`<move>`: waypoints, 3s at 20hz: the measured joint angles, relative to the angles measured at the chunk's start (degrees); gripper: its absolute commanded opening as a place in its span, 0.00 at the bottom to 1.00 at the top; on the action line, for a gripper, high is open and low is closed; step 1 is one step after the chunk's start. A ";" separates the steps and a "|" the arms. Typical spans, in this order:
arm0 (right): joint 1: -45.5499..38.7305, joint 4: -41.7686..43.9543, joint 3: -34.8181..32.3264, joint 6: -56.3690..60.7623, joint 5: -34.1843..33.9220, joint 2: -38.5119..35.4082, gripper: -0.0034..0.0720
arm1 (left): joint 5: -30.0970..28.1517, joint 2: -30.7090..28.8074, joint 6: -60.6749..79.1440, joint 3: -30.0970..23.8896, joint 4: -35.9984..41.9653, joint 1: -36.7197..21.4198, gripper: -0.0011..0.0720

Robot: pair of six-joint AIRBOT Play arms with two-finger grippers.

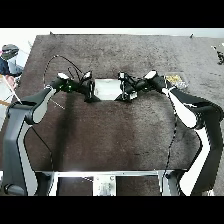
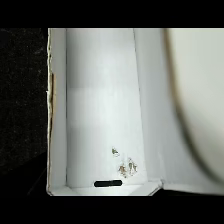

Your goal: Fold the box and place the chain.

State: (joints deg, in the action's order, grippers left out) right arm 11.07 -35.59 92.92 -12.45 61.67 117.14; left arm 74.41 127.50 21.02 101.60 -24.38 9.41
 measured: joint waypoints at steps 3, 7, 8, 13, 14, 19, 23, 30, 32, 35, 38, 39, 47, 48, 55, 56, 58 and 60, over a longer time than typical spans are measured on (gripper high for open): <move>0.00 0.00 0.00 0.07 0.24 0.00 0.73 | -0.02 0.00 -0.02 0.04 0.17 -0.04 0.64; 0.00 0.00 -0.02 0.07 0.17 0.00 0.73 | 0.07 0.00 -0.02 0.04 0.00 -0.04 0.64; 0.00 0.00 -0.02 0.07 0.15 0.00 0.73 | 0.09 0.00 0.00 0.04 -0.13 -0.04 0.64; 0.02 -0.02 -0.02 0.04 -0.04 0.00 0.73 | 0.09 -0.02 -0.02 0.04 -0.70 -0.02 0.64; 0.00 -0.02 -0.02 0.04 -0.04 0.00 0.73 | 0.09 -0.04 -0.02 0.04 -0.76 -0.02 0.64; 0.02 -0.02 -0.02 0.02 -0.04 0.00 0.73 | 0.04 -0.04 -0.02 0.04 -0.79 -0.02 0.64; 0.02 -0.02 -0.02 0.02 -0.04 0.00 0.73 | 0.02 -0.04 -0.02 0.04 -0.76 -0.02 0.64; 0.02 -0.02 -0.02 0.00 -0.02 0.00 0.73 | 0.00 -0.04 -0.02 0.04 -0.70 -0.02 0.64; 0.02 -0.02 -0.02 0.00 -0.02 0.00 0.73 | 0.00 -0.04 -0.02 0.04 -0.63 -0.02 0.64; 0.02 -0.02 -0.02 0.00 -0.02 0.00 0.73 | 0.00 -0.04 -0.02 0.04 -0.59 -0.02 0.64; 0.02 -0.02 -0.02 0.00 -0.02 0.00 0.73 | -0.02 -0.04 -0.02 0.04 -0.55 -0.02 0.64; 0.02 -0.02 -0.02 0.00 0.00 0.00 0.73 | -0.02 -0.04 0.00 0.04 -0.55 -0.02 0.64; 0.00 -0.15 -0.02 0.70 -0.02 -0.17 1.00 | -0.02 -0.04 0.00 0.04 -0.55 0.00 0.64; 0.00 -0.28 -0.02 1.09 0.00 -0.35 1.00 | -0.02 -0.04 0.00 0.04 -0.55 0.00 0.64; -0.20 -7.72 -0.02 7.63 1.38 -4.28 1.00 | -0.02 -0.04 -0.02 0.04 -0.52 0.00 0.64; -0.35 -9.70 -0.02 9.62 1.40 -5.35 1.00 | -0.02 -0.04 -0.04 0.04 -0.52 0.00 0.64; -0.57 -13.55 -0.02 13.33 1.57 -8.04 1.00 | -0.02 -0.04 -0.02 0.04 -0.52 0.00 0.64; -0.81 -15.52 -0.02 16.15 1.97 -10.56 0.99 | -0.02 -0.04 -0.02 0.04 -0.52 0.00 0.64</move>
State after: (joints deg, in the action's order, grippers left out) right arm 10.26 -51.11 92.90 3.70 63.64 106.59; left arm 74.39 127.46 20.99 101.65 -24.91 9.41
